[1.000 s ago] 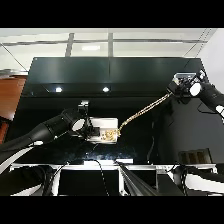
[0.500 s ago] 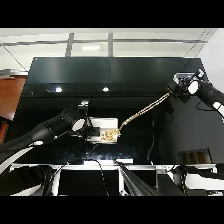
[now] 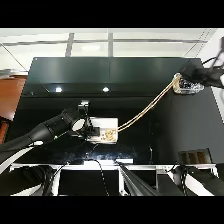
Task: Fold the box and place the chain.
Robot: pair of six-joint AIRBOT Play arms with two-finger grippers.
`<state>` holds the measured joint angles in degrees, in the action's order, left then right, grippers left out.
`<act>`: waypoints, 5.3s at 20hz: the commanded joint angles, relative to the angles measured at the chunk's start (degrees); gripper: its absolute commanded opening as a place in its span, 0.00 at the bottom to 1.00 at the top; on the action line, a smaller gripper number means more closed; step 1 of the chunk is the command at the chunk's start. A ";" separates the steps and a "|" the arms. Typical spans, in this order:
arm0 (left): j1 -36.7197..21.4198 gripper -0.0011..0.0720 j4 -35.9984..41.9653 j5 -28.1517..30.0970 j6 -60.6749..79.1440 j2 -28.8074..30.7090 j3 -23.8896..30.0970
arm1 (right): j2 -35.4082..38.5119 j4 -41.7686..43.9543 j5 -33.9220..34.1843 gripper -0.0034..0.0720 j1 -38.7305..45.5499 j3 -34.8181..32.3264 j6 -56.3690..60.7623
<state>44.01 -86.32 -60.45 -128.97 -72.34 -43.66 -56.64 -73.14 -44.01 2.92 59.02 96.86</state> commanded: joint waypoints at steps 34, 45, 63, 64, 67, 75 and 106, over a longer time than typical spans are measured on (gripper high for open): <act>0.02 0.06 -0.20 0.28 0.20 0.00 -0.02 | -2.56 23.76 -24.04 0.98 -33.07 -4.15 -16.26; 0.02 0.06 -0.04 0.20 0.17 0.00 -0.02 | 0.26 13.88 -9.33 0.98 -30.60 -23.89 -66.14; 0.02 0.06 0.04 0.33 0.15 0.00 -0.02 | -14.99 34.67 4.85 0.98 -35.80 -25.86 -105.31; 0.02 0.06 0.04 0.33 0.17 0.00 -0.02 | -15.13 34.60 6.29 0.98 -37.05 -25.86 -105.26; 0.02 0.06 0.07 0.31 0.17 0.00 -0.02 | -15.91 34.60 9.42 0.98 -38.75 -25.86 -104.24; 0.02 0.06 0.04 0.13 0.15 0.00 -0.02 | -16.13 31.93 9.75 0.49 -38.73 -25.83 -100.10; 0.02 0.06 0.00 0.42 0.17 -0.02 -0.02 | 11.45 58.97 8.26 0.07 -38.75 -11.28 -48.85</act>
<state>44.01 -86.28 -60.10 -128.81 -72.34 -43.66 -45.12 -17.23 -35.73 -35.79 46.83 47.83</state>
